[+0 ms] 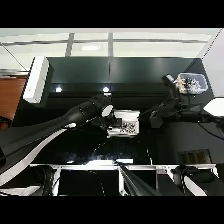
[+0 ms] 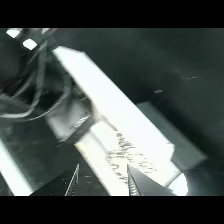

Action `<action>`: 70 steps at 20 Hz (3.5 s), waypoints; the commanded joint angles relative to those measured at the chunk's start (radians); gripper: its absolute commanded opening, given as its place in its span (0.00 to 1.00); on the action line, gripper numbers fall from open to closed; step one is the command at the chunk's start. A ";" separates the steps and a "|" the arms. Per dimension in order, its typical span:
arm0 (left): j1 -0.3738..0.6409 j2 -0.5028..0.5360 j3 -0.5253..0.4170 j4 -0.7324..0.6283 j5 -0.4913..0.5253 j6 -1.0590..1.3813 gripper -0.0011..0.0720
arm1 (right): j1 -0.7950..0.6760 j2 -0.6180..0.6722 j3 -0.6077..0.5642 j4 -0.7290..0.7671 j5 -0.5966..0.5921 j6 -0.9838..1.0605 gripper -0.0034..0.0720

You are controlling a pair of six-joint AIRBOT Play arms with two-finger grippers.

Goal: Fold the box and place the chain.

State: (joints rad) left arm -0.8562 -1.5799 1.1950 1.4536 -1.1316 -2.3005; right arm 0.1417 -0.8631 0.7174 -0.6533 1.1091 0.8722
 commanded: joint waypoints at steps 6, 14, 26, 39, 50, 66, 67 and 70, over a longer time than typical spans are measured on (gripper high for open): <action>0.000 -0.003 -0.002 0.000 -0.019 0.001 0.06 | -0.257 0.040 0.054 -0.054 0.069 0.066 0.54; 0.005 0.029 0.043 0.028 -0.074 -0.003 0.74 | -0.260 0.040 0.054 -0.055 0.119 0.067 0.54; 0.115 0.571 -0.253 0.369 -0.167 0.219 0.79 | -0.260 0.040 0.054 -0.057 0.086 0.067 0.54; 0.578 0.636 -0.672 -0.894 0.181 2.369 0.99 | -0.260 0.040 0.053 -0.056 0.019 0.158 0.54; 0.463 0.212 -0.516 -0.892 0.217 2.616 0.99 | -0.258 0.040 0.053 -0.055 0.019 0.168 0.54; 0.355 0.169 -0.475 -0.928 0.299 2.618 0.98 | -0.258 0.040 0.053 -0.056 0.020 0.168 0.54; 0.355 0.169 -0.475 -0.931 0.301 2.618 0.92 | -0.258 0.039 0.053 -0.056 0.020 0.168 0.54; 0.355 0.169 -0.475 -0.931 0.303 2.618 0.68 | -0.258 0.039 0.037 -0.057 -0.023 0.197 0.54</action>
State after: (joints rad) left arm -0.4988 -1.4105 0.7193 0.5320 -0.8379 0.3187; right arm -0.1169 -0.8246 0.7650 -0.7097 1.1210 1.0412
